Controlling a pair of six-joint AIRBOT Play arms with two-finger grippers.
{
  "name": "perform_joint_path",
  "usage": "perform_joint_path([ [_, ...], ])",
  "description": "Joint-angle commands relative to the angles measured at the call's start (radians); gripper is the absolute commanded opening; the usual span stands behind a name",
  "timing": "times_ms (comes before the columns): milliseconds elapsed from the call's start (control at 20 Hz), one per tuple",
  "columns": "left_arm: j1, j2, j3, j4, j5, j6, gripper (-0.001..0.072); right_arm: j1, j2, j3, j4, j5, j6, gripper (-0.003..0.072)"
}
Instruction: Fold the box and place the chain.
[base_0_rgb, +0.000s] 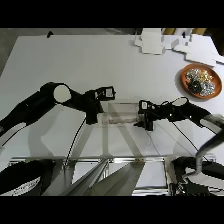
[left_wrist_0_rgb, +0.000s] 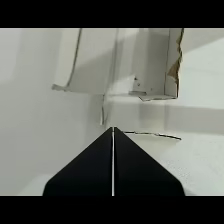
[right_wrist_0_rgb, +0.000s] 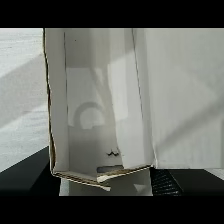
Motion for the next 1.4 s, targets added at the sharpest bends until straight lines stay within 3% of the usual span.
perform_joint_path([
  [0, 0.003, -0.015, -0.080, -0.039, 0.064, 0.070, 0.0012, 0.000, -0.001, 0.000, 0.000, 0.000, 0.000, 0.0412],
  [150, 0.014, -0.019, -0.123, -0.047, 0.086, 0.150, 0.0012, 0.000, -0.001, 0.000, 0.000, 0.000, 0.000, 0.0412],
  [550, 0.079, -0.021, -0.124, -0.032, 0.089, 0.197, 0.0013, 0.000, -0.001, 0.000, 0.000, 0.000, 0.000, 0.0412],
  [600, 0.079, -0.022, -0.128, -0.037, 0.090, 0.248, 0.0028, 0.000, -0.001, 0.000, 0.000, 0.000, 0.000, 0.0412],
  [800, 0.077, -0.057, -0.131, -0.075, 0.088, 0.408, 0.0224, 0.000, -0.001, 0.000, 0.000, 0.000, 0.000, 0.0412],
  [1350, 0.077, -0.114, -0.131, -0.201, 0.111, 0.560, 0.0232, 0.000, -0.001, 0.000, 0.000, 0.000, 0.000, 0.0412],
])
